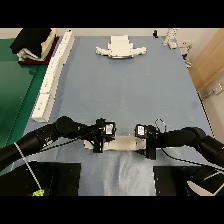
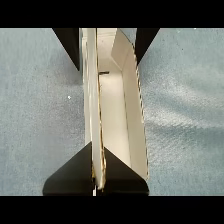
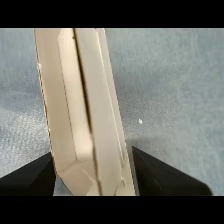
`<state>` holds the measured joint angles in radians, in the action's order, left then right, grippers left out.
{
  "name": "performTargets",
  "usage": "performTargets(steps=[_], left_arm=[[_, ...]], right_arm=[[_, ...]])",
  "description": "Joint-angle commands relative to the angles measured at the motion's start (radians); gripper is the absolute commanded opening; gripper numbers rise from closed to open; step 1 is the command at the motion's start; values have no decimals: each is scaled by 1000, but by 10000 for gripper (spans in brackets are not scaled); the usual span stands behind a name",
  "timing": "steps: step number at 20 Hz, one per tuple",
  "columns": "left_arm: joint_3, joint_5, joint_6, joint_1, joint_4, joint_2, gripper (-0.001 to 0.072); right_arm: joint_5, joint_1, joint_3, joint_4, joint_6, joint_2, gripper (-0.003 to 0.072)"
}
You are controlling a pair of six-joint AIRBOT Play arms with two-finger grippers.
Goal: Fold the box.
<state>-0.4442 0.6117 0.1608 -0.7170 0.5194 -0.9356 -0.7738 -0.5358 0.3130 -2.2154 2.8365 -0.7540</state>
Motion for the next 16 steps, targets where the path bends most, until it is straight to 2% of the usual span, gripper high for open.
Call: performTargets(steps=[1,5,16], left_arm=[[0,0,0,0,0,0,13],[0,0,0,0,0,0,13],[0,0,0,0,0,0,14]], right_arm=[[26,0,-8,-19,93,-34,711],[30,0,-7,-24,131,-92,711],[74,0,-9,-23,131,-126,711]])
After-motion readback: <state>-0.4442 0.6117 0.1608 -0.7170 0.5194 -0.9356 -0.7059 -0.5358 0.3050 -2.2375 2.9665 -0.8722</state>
